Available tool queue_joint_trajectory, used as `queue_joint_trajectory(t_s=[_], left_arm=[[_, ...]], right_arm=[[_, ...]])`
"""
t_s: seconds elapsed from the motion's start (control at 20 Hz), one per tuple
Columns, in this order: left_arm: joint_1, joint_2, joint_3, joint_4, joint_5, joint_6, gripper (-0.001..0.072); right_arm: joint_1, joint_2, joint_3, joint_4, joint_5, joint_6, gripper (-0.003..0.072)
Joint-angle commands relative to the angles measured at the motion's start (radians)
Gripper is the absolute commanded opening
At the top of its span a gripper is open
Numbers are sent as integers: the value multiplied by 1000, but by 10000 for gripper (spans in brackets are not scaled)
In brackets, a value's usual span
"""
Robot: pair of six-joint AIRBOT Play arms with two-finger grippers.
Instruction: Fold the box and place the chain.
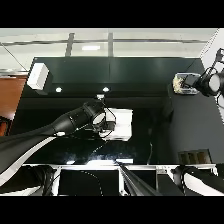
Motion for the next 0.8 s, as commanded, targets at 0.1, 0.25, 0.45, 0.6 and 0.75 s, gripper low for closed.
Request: queue_joint_trajectory(t_s=[0.1,0.25,0.45,0.6,0.75], left_arm=[[0,0,0,1,0,0,29],[0,0,1,1,-1,0,28],[0,0,1,1,-1,0,29],[0,0,1,1,-2,0,29],[0,0,1,1,-2,0,29]], right_arm=[[-210,-355,325,425,112,-312,714],[-212,-465,440,363,150,-313,712],[-213,-562,512,359,154,-375,671],[-214,-602,521,359,140,-380,549],[-213,-630,521,343,144,-391,549]])
